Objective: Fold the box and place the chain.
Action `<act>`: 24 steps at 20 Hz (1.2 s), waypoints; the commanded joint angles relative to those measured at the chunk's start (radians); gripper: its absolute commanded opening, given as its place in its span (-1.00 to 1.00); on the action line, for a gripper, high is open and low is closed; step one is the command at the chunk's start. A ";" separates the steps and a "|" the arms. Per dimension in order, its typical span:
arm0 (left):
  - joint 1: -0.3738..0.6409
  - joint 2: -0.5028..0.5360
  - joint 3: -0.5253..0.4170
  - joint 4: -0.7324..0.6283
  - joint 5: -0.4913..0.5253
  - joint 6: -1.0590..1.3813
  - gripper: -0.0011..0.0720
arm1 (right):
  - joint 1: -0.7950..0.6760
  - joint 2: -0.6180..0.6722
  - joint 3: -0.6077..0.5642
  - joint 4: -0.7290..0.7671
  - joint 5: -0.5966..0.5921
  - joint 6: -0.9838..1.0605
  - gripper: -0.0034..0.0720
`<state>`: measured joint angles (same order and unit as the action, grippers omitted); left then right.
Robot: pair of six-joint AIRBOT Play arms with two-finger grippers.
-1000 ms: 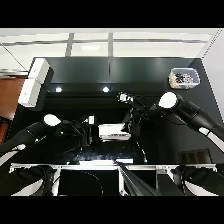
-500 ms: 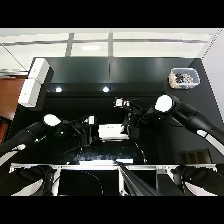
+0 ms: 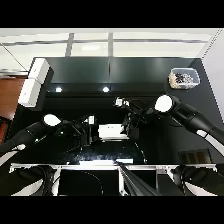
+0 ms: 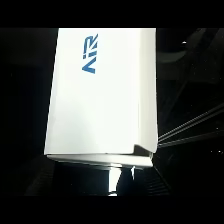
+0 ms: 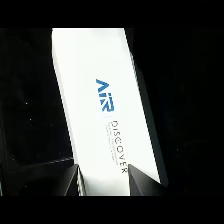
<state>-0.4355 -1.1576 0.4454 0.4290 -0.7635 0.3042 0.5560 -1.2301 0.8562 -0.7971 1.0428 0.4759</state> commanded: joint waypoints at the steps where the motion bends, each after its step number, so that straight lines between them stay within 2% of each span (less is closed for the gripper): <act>1: 0.000 0.000 0.001 0.000 0.000 0.000 0.12 | 0.001 0.002 0.002 0.012 -0.011 0.016 -0.02; 11: 0.000 0.000 0.001 0.000 0.000 0.000 0.12 | 0.001 0.001 0.002 0.018 -0.038 0.041 -0.02; 13: 0.000 0.000 0.001 0.000 0.000 0.000 0.12 | 0.001 0.001 0.002 0.018 -0.037 0.041 -0.24; 24: 0.000 0.000 0.001 0.000 0.000 0.000 0.12 | 0.032 -0.001 -0.001 -0.032 -0.034 0.051 -0.23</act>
<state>-0.4355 -1.1576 0.4458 0.4290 -0.7631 0.3038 0.5793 -1.2297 0.8570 -0.8127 1.0058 0.5179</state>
